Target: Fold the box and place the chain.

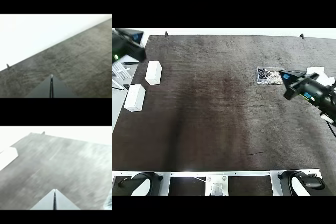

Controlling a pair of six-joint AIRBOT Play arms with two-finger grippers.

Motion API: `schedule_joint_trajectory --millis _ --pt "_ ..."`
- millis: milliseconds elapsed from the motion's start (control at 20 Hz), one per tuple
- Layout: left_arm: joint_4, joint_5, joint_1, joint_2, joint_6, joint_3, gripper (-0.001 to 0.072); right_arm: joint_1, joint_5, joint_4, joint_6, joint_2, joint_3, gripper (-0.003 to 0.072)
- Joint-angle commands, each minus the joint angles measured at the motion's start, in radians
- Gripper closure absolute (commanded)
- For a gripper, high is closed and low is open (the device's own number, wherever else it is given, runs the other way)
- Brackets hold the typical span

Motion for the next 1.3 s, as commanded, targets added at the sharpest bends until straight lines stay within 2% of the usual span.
schedule_joint_trajectory --millis 0,250,400,500,650,1250 --pt "0.000 0.176 -0.130 0.220 0.042 -0.283 0.0696 0.000 -0.115 -0.064 0.000 0.211 -0.117 0.0683" --pt "-0.076 0.263 -0.185 0.483 0.039 -0.693 0.0695 -0.001 -0.164 -0.127 0.004 0.509 -0.402 0.0683" --pt "-0.077 0.285 -0.185 0.594 0.040 -0.841 0.0695 -0.001 -0.211 -0.127 0.010 0.679 -0.588 0.0684" --pt "-0.077 0.286 -0.185 0.621 0.040 -0.906 0.0694 -0.001 -0.265 -0.127 0.011 0.771 -0.678 0.0683" --pt "-0.078 0.277 -0.185 0.621 0.039 -0.934 0.0690 -0.001 -0.323 -0.123 0.011 0.774 -0.709 0.0680" --pt "-0.078 0.277 -0.185 0.621 0.038 -0.934 0.0689 0.000 -0.322 -0.124 0.010 0.773 -0.709 0.0680"
